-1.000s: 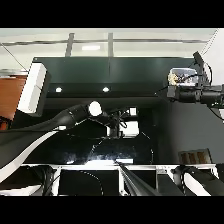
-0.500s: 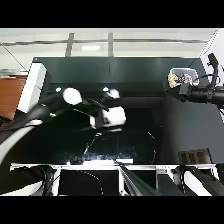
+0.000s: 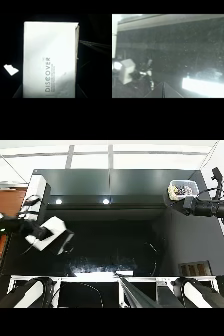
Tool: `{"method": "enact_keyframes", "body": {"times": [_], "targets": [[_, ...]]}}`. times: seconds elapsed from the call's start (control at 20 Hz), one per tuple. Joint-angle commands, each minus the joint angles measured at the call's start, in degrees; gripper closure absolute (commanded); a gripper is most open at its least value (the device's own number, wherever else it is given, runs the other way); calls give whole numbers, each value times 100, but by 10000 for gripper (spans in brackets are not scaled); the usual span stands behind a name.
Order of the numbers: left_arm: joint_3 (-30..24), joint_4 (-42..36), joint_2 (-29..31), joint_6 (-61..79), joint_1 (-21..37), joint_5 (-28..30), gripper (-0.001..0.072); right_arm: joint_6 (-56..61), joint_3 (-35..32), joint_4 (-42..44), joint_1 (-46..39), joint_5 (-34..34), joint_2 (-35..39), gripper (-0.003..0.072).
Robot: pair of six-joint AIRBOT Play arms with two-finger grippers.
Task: Fold the box and place the chain.
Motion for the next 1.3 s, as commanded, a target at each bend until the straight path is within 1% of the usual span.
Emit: {"method": "enact_keyframes", "body": {"times": [0.0,0.1,0.25,0.35,0.45,0.75,0.9,0.95,1.0,1.05,1.15,1.25], "targets": [[-144,442,144,-63,1445,-35,416,-17,2,-61,-11,11,4,669],[-144,404,101,-63,1829,254,416,-17,-11,-66,-11,-20,2,669],[-144,503,0,-61,2050,787,416,-13,-11,-70,-11,-101,2,669],[-144,664,-98,-59,2048,1029,416,28,-11,-70,-11,-96,2,669],[-144,656,-243,-61,2048,1318,416,26,-11,-70,-11,-101,2,669],[-144,-214,-785,-17,2037,2074,416,92,-11,-72,2,-103,2,669],[-144,-275,-868,-9,2037,2428,411,92,-11,-74,74,-107,0,669],[-144,-275,-866,-11,2035,2594,313,94,-11,-72,114,-105,0,669],[-144,-269,-863,-15,2024,2750,78,92,-11,-72,170,-107,0,669],[-138,-260,-852,-20,2024,2830,-2,92,-11,-74,236,-114,0,669],[-48,-260,-822,-50,2017,2743,-2,92,-11,-72,345,-146,0,669],[157,-260,-715,-50,2017,2304,-2,92,-11,-70,404,-149,0,669]]}}
